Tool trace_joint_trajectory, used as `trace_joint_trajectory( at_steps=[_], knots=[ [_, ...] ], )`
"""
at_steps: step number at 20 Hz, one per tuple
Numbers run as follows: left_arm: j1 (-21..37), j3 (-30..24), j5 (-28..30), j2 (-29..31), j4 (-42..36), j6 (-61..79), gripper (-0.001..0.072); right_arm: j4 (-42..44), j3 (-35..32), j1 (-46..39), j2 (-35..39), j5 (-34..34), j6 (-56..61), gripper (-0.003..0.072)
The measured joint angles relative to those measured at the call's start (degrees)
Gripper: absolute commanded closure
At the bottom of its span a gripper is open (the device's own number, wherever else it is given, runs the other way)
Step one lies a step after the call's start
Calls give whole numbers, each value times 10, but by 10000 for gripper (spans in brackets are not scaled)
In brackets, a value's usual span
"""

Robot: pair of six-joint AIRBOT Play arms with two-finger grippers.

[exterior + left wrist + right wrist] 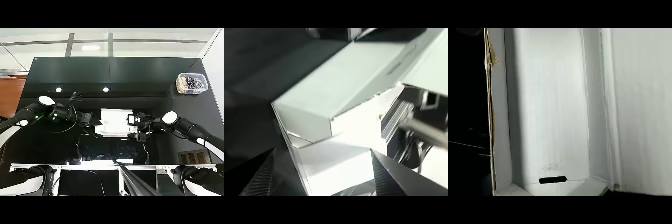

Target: Fold the box and place the chain.

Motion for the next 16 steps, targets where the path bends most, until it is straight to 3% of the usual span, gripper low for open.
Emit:
trace_joint_trajectory(
  at_steps=[5, 7, 16],
  knots=[
    [-45, 38, 3, 0, 61, -74, 32, 0, 0, 0, 0, 0, 0, 370],
    [-60, 50, 6, 0, 71, -98, 86, 0, 0, 0, 0, 0, 0, 370],
    [-133, 99, 42, 0, 163, -248, 86, 0, 0, 0, 0, 0, 0, 370]
  ],
)
